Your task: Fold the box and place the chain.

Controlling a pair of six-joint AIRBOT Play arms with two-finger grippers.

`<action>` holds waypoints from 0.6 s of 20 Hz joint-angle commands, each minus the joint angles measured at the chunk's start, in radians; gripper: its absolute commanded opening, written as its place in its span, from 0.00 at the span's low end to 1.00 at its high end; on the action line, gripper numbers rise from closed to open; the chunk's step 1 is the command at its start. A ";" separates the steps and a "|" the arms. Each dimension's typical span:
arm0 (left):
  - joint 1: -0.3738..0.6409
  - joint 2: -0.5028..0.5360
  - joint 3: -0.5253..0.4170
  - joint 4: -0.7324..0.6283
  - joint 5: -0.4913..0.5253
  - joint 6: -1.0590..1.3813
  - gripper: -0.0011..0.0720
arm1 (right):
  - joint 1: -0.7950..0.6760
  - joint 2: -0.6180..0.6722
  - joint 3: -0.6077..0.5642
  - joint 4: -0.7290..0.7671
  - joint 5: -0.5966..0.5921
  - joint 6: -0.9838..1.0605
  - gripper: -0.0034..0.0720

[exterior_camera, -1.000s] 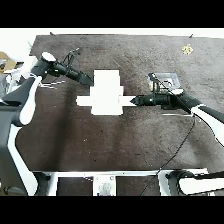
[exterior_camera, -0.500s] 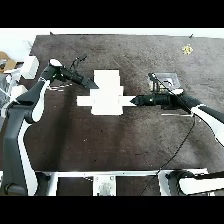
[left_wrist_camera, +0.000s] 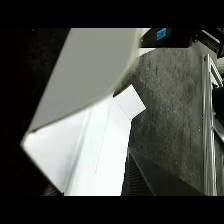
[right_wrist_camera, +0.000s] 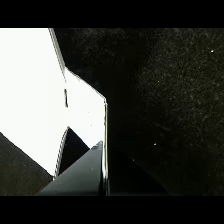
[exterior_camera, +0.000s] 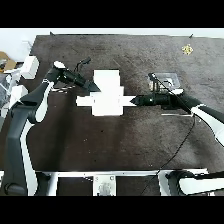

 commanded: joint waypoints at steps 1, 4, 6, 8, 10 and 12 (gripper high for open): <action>0.000 -0.002 0.001 -0.002 0.005 0.007 0.37 | 0.000 0.000 0.001 0.000 0.000 0.000 0.05; 0.000 -0.001 0.001 -0.001 0.014 0.008 0.03 | 0.000 0.000 0.001 -0.001 0.001 0.000 0.05; 0.000 -0.002 0.001 0.004 0.018 0.016 0.03 | 0.000 0.000 0.001 0.000 -0.007 0.000 0.09; 0.000 -0.001 0.001 0.002 0.019 0.079 0.03 | -0.003 0.005 0.001 0.000 -0.023 -0.003 0.64; 0.000 0.000 0.001 -0.005 0.035 0.193 0.03 | -0.024 0.034 0.001 0.000 -0.047 -0.025 0.66; 0.000 0.000 0.001 -0.051 0.060 0.371 0.03 | -0.055 0.084 0.001 0.000 -0.090 -0.031 0.66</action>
